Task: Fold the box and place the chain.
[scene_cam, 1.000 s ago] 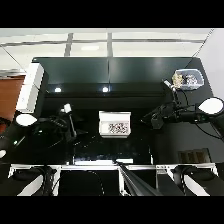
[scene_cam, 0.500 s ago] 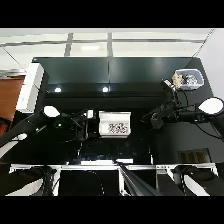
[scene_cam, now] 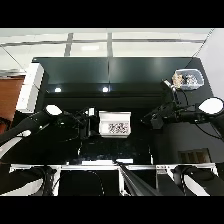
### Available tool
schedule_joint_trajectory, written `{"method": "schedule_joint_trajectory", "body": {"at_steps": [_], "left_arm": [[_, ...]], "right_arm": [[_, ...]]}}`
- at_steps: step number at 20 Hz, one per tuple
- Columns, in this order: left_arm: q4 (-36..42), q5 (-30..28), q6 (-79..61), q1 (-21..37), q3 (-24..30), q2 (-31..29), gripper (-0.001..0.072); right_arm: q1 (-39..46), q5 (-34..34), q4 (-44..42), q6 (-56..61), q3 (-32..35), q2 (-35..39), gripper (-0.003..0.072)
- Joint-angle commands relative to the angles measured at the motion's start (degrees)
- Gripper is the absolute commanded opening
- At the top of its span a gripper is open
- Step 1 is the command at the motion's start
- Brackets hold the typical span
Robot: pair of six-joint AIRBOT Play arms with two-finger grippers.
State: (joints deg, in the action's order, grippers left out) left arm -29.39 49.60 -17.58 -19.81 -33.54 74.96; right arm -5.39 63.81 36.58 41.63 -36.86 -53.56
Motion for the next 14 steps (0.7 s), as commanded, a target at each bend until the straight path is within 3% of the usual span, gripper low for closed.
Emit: {"method": "schedule_joint_trajectory", "body": {"at_steps": [1,14], "left_arm": [[1.4,-0.1,-0.7,0.0,0.0,0.3,0.0712],[0.3,-1.0,-1.9,-2.1,-0.1,0.3,0.0712]], "right_arm": [[0.0,0.2,-0.1,0.0,0.0,0.0,0.0385],[0.0,-1.3,-0.1,0.0,0.0,0.0,0.0385]]}}
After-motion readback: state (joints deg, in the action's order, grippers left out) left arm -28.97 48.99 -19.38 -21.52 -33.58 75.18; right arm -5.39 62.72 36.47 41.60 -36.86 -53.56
